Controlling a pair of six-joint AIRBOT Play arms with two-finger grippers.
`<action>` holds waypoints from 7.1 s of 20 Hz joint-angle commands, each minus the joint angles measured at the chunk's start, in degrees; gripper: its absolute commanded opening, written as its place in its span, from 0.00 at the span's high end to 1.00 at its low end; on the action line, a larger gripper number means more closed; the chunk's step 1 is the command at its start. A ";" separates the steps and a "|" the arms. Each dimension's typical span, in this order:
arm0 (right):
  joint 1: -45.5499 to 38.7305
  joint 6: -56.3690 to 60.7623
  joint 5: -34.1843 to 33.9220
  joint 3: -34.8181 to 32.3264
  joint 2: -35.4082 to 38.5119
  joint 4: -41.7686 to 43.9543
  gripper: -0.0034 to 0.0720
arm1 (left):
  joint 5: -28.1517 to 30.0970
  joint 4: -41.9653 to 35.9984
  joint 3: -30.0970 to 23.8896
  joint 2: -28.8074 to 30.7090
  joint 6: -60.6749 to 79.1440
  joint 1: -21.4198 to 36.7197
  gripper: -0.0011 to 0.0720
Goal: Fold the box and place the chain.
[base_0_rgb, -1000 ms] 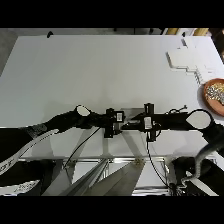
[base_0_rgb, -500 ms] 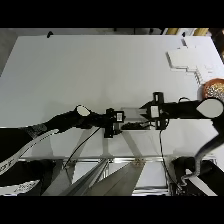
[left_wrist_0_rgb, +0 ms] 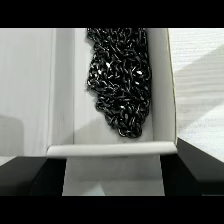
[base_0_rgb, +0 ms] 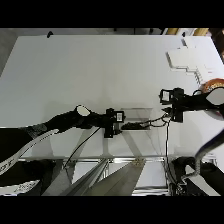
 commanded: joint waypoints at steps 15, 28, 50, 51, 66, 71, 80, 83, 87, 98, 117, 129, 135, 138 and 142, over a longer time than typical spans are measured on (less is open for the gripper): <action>-0.50 -6.69 -1.70 -2.84 -17.79 -2.03 0.66 | 0.02 0.02 0.02 0.04 0.00 -0.02 0.56; 1.53 -0.22 2.82 -2.84 0.74 0.66 0.93 | 0.02 0.00 0.02 0.04 0.00 -0.02 0.56; 23.26 5.14 -6.36 -6.21 9.79 20.48 0.81 | 0.00 0.02 0.02 0.04 0.00 -0.02 0.56; 23.26 5.14 -6.86 -6.34 8.76 20.20 0.70 | 0.02 0.02 0.02 0.04 0.00 -0.02 0.56; 2.23 0.81 3.08 -4.96 6.84 -0.85 0.81 | 0.02 0.00 0.02 0.04 0.00 -0.02 0.56; 2.95 -3.30 2.84 -7.39 -0.52 -1.79 0.78 | 0.02 0.00 0.02 0.04 0.00 -0.02 0.56; 9.14 -9.97 -4.68 -11.04 -5.97 3.85 0.69 | 0.02 0.00 0.02 0.04 0.00 -0.02 0.56; 9.14 -9.94 -5.84 -11.04 -5.97 5.01 0.69 | 0.02 0.00 0.02 0.04 0.00 -0.02 0.56; 9.14 -9.97 -6.01 -11.04 -5.97 7.91 0.69 | 0.02 0.02 0.02 0.04 0.00 -0.02 0.56; 9.09 2.47 -4.22 -11.02 10.62 -7.08 0.93 | 0.02 0.02 0.02 0.04 0.00 -0.02 0.56; 23.17 -2.32 -16.02 -10.97 9.22 18.05 0.61 | 0.02 0.02 0.02 0.04 0.00 -0.02 0.56; 1.31 1.29 -4.15 -11.13 10.78 3.23 0.66 | 0.02 0.02 0.02 0.04 0.00 -0.02 0.56; 7.43 -6.78 -2.69 -14.45 6.38 3.19 0.66 | 0.02 0.02 0.02 0.04 0.00 -0.02 0.56; 9.16 -8.04 -3.80 -14.93 5.55 3.43 0.66 | 0.02 0.02 0.02 0.04 0.00 -0.02 0.56; 9.20 -8.98 -4.90 -14.93 5.27 8.15 0.66 | 0.02 0.02 0.02 0.04 0.00 -0.02 0.56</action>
